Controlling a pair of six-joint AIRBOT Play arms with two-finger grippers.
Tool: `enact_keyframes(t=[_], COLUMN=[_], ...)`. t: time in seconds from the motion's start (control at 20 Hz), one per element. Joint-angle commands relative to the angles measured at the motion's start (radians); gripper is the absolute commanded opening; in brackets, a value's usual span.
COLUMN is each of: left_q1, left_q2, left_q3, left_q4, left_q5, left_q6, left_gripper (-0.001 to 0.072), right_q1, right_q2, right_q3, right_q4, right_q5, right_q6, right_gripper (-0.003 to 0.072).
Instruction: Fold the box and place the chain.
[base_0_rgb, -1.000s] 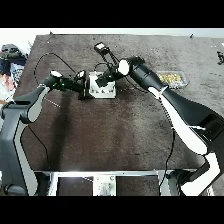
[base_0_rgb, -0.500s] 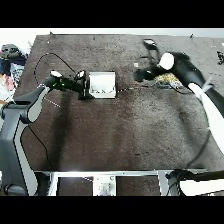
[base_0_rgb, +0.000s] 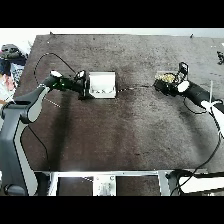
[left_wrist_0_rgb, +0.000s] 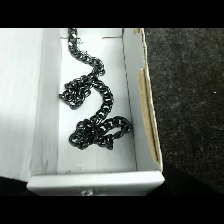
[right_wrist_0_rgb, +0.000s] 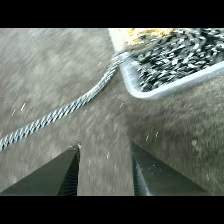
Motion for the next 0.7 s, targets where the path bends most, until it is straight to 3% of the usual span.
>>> enact_keyframes(t=[0.0, 0.2, 0.25, 0.3, 0.45, 0.5, 0.55, 0.65], left_q1=[-0.001, -0.001, -0.001, -0.001, -0.001, -0.001, -0.001, -0.001], left_q2=[0.000, 0.000, 0.000, 0.000, 0.000, 0.000, 0.000, 0.000], left_q3=[0.000, 0.000, 0.000, 0.000, 0.000, 0.000, 0.000, 0.000], left_q4=[0.000, 0.000, 0.000, 0.000, 0.000, 0.000, 0.000, 0.000], left_q5=[0.000, 0.000, 0.000, 0.000, 0.000, 0.000, 0.000, 0.000], left_q6=[0.000, 0.000, 0.000, 0.000, 0.000, 0.000, 0.000, 0.000], left_gripper=[0.0367, 0.0367, 0.0367, 0.0368, 0.0367, 0.0367, 0.0367, 0.0367], right_q1=[-0.001, 0.021, 0.021, 0.021, 0.021, 0.021, 0.021, 0.026], right_q2=[-0.085, -0.185, -0.205, -0.216, -0.235, -0.235, -0.235, -0.218], right_q3=[0.039, 0.137, 0.154, 0.163, 0.177, 0.179, 0.182, 0.189], right_q4=[0.117, 0.147, 0.153, 0.159, 0.166, 0.166, 0.166, 0.166], right_q5=[-0.084, -0.088, -0.090, -0.099, -0.111, -0.114, -0.122, -0.106], right_q6=[-0.056, -0.056, -0.056, -0.056, -0.055, -0.056, -0.056, -0.056], right_gripper=[0.0346, 0.0342, 0.0221, 0.0161, 0.0149, 0.0050, 0.0014, 0.0012])
